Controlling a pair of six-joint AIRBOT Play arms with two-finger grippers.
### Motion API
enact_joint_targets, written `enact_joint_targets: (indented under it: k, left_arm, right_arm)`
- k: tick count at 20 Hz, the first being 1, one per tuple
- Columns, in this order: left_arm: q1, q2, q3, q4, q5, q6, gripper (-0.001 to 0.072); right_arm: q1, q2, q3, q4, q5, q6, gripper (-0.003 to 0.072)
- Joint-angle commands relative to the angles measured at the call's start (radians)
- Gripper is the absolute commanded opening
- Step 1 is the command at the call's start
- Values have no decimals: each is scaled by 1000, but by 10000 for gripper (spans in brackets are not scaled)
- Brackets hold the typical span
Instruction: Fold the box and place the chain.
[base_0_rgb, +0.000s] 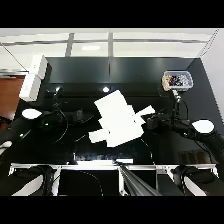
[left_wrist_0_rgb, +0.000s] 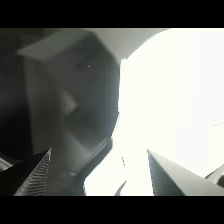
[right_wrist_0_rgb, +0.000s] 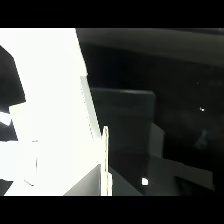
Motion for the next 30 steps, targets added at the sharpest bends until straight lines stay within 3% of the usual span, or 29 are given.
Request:
enact_joint_targets:
  k: [1, 4, 8, 12, 15, 18, 21, 25, 27, 28, 29, 30]
  left_arm:
    - [-34, -133, 52, -96, -29, 133, 710]
    - [-54, -229, 126, -97, -76, 175, 709]
    - [-54, -367, 237, -139, -263, 338, 710]
    - [-79, -494, 342, -149, -386, 425, 703]
    - [-90, -545, 407, -66, -488, 421, 684]
    - [-91, -553, 412, -58, -505, 424, 670]
    - [-117, -553, 412, -57, -520, 463, 592]
    - [-134, -553, 412, -57, -507, 516, 198]
    - [-133, -553, 412, -45, -515, 526, 51]
    - [-133, -553, 412, -32, -518, 526, 25]
    - [-133, -553, 412, -22, -523, 526, 25]
    - [-133, -552, 414, -17, -529, 526, 24]
  right_arm:
    - [5, 2, -6, 0, 11, -3, 11]
    - [5, 2, -6, 1, 14, -3, 11]
    - [5, 3, -6, 2, 18, -3, 11]
    - [5, 2, -6, 2, 21, -2, 11]
    - [5, 2, -6, 2, 21, 5, 11]
    - [4, 3, -6, 2, 21, 5, 11]
    - [4, 2, -6, 0, 20, 5, 11]
    - [4, 2, -6, 0, 20, 9, 11]
    - [4, 2, -6, -2, 20, 9, 12]
    - [1, 3, -6, -2, 21, 11, 76]
    - [-14, 3, -3, -5, 43, 28, 453]
    - [-41, 3, 5, -11, 82, 46, 686]
